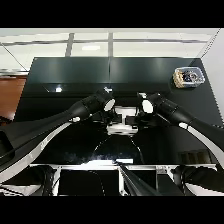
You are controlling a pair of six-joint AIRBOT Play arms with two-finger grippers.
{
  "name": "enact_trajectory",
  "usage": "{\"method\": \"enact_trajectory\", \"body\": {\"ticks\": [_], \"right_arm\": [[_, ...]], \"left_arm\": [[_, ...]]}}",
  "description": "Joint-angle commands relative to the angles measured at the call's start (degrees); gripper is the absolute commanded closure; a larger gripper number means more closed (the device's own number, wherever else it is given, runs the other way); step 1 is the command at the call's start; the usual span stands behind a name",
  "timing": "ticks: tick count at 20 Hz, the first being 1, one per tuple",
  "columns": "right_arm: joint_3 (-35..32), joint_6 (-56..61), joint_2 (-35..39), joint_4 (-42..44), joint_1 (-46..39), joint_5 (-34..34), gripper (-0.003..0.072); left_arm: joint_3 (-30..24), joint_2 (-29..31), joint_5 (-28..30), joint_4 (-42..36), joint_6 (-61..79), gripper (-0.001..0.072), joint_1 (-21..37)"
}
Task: Fold the box and place the chain.
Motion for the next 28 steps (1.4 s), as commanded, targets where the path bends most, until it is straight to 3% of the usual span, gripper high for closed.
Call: {"method": "enact_trajectory", "body": {"ticks": [1,3,4,9,10,11,12,14,15,19,20,21,25,28], "right_arm": [[0.5,1.1,-0.9,0.1,0.1,-0.3,0.0504],[0.6,1.3,-1.1,0.2,0.1,-0.4,0.0575],[0.6,1.4,-1.1,0.2,0.1,-0.4,0.0678],[0.6,1.4,-1.1,0.2,0.1,-0.3,0.0672],[0.6,1.5,-1.1,0.3,0.1,-0.3,0.0647],[0.6,1.8,-1.1,0.3,0.1,-0.3,0.0535],[0.6,1.9,-1.1,0.3,0.1,-0.3,0.0520],[0.6,1.9,-1.1,0.5,0.1,-0.3,0.0538],[0.6,1.9,-1.1,0.5,0.1,-0.3,0.0674],[0.6,1.9,-1.1,0.4,0.1,-0.5,0.0672],[1.0,1.9,-1.1,0.4,-0.2,0.0,0.0596],[1.8,1.4,-1.0,0.5,-0.8,1.0,0.0438],[6.1,-9.3,2.4,1.9,-2.7,7.8,0.0410],[6.4,-15.5,10.1,0.4,-4.2,11.8,0.0410]], "left_arm": [[0.0,0.0,0.0,0.0,0.0,0.0686,0.0],[0.0,0.0,0.0,0.0,0.1,0.0686,0.0],[0.0,0.0,0.0,0.0,0.1,0.0686,0.0],[0.0,0.0,0.0,0.0,0.1,0.0686,0.0],[0.0,0.0,0.0,0.0,0.1,0.0686,0.0],[0.0,0.0,0.0,0.0,0.1,0.0687,0.0],[0.0,0.0,0.0,0.0,0.0,0.0686,0.0],[0.0,0.0,0.0,0.0,0.1,0.0687,0.0],[0.0,0.0,0.0,0.0,0.1,0.0686,0.0],[0.0,0.0,0.0,0.0,0.0,0.0686,0.0],[0.0,0.0,0.0,0.0,0.0,0.0686,0.0],[0.0,0.0,0.0,0.0,0.1,0.0686,0.0],[0.0,0.0,0.0,0.0,0.1,0.0686,0.0],[0.0,0.0,0.0,0.0,0.1,0.0686,0.0]]}}
